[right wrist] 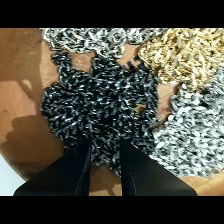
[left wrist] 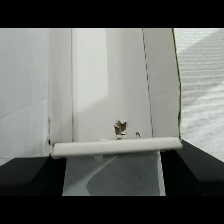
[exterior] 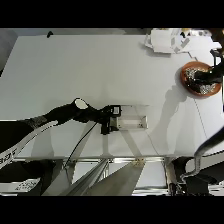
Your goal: Fold the box and place the chain.
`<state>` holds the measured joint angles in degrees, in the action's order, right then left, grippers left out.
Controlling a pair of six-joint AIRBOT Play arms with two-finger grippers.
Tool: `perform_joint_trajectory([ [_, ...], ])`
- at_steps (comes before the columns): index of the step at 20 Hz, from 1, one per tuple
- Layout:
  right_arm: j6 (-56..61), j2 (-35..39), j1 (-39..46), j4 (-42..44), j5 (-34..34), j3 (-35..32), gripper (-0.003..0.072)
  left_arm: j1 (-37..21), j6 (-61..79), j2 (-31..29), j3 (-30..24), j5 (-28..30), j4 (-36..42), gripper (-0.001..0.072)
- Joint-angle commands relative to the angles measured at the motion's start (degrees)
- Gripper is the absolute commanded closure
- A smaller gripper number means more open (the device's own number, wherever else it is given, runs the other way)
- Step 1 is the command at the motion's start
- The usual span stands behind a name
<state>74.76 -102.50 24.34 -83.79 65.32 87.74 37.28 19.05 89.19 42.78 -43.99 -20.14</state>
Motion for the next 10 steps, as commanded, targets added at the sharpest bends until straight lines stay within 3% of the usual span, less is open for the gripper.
perform_joint_trajectory([
  [1,-0.5,-1.0,0.0,0.5,1.7,0.0,0.0528,0.0,0.0,0.0,0.0,0.0,0.0,0.0568],
  [2,-0.4,-1.3,0.0,0.2,2.5,0.0,0.0539,0.0,0.0,0.0,0.0,0.0,0.0,0.0568],
  [3,-0.3,-1.3,0.0,0.0,2.8,0.0,0.0619,0.0,0.0,0.0,0.0,0.0,0.0,0.0568],
  [4,-0.3,-1.3,0.0,0.0,2.8,0.0,0.0647,0.0,0.0,0.0,0.0,0.0,0.0,0.0568],
  [10,-0.3,0.7,0.0,-0.3,4.8,0.1,0.0669,0.0,0.0,0.0,0.0,0.0,0.0,0.0568],
])
